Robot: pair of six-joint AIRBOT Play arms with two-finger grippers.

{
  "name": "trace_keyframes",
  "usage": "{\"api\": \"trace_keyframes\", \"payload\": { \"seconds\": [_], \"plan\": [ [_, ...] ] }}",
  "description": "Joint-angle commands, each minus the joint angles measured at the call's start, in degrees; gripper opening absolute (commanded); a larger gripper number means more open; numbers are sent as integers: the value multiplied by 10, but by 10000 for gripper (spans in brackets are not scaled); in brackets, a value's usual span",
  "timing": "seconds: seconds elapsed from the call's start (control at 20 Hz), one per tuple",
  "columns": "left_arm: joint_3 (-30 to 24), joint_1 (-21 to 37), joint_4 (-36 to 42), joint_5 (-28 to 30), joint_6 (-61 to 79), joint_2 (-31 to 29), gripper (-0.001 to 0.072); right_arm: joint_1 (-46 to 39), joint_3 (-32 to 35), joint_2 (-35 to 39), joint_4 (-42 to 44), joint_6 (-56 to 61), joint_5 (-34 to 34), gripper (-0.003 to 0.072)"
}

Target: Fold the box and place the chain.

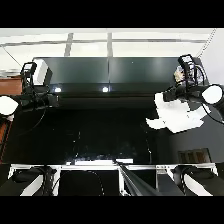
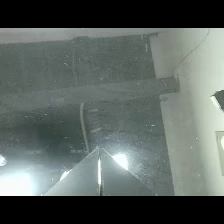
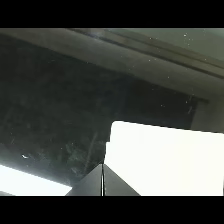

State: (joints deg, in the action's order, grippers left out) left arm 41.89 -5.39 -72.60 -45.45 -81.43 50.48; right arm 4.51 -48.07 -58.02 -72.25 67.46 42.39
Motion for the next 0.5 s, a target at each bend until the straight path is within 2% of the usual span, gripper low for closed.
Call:
{"api": "trace_keyframes", "payload": {
  "seconds": [0.0, 0.45],
  "plan": [
    [0, 0, 0, 0, 0, 0, 25, 0, 0, 0, 0, 0, 0, 11],
    [0, 0, 2, 3, 0, 0, 25, 0, 0, 0, 0, 0, 0, 11]
  ]
}}
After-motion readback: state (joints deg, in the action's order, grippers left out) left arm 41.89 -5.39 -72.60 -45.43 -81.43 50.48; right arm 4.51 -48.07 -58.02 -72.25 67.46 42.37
